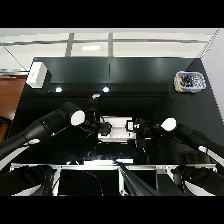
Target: Fold the box and place the chain.
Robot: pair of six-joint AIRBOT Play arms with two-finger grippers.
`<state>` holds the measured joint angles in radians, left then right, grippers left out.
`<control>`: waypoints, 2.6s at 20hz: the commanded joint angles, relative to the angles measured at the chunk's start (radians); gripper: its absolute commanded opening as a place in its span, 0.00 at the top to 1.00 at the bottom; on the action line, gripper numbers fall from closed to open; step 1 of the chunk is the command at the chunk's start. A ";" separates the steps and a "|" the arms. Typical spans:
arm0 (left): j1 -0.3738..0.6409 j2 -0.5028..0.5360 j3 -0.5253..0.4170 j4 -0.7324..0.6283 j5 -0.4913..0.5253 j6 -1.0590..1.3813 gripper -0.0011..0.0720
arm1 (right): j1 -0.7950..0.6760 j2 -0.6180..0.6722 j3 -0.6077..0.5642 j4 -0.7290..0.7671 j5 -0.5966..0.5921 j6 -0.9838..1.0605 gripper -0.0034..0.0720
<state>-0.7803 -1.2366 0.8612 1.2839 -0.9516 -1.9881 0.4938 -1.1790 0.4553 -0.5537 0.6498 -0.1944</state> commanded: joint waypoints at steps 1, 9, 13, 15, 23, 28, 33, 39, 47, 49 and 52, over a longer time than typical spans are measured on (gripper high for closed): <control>-0.035 -0.001 0.001 0.072 0.011 -0.105 0.26 | 0.000 0.000 0.000 0.000 0.000 0.000 0.79; -0.056 -0.037 0.013 0.072 -0.005 -0.156 0.30 | 0.000 0.000 0.000 0.000 0.000 0.000 0.79; -0.071 -0.055 0.041 0.087 -0.027 -0.159 0.30 | 0.000 0.000 0.000 0.000 0.000 0.000 0.79; -0.078 -0.055 0.046 0.113 -0.027 -0.185 0.40 | 0.000 0.000 0.000 0.000 0.000 0.000 0.79; -0.082 -0.096 0.061 0.135 -0.097 -0.220 0.55 | 0.000 0.000 0.000 0.000 0.000 0.000 0.79; -0.099 -0.157 0.097 0.201 -0.070 -0.355 0.61 | 0.000 0.000 0.000 0.000 0.000 0.000 0.79; -0.099 -0.175 0.098 0.193 -0.065 -0.391 0.61 | 0.000 0.000 0.000 0.000 0.000 0.000 0.79; -0.100 -0.176 0.098 0.190 -0.064 -0.403 0.93 | 0.000 0.000 0.000 0.000 0.000 0.000 0.79; -0.111 -0.176 0.106 0.179 -0.092 -0.402 0.54 | 0.000 0.000 0.000 0.000 0.000 0.000 0.79; -0.112 -0.177 0.115 0.205 -0.110 -0.403 0.54 | 0.000 0.000 0.000 0.001 0.000 0.000 0.79; -0.114 -0.180 0.131 0.235 -0.113 -0.412 0.60 | 0.000 0.000 0.000 0.001 0.000 0.000 0.79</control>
<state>-0.8925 -1.4147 0.9798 1.4891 -1.0519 -2.3932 0.4938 -1.1790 0.4553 -0.5537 0.6495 -0.1944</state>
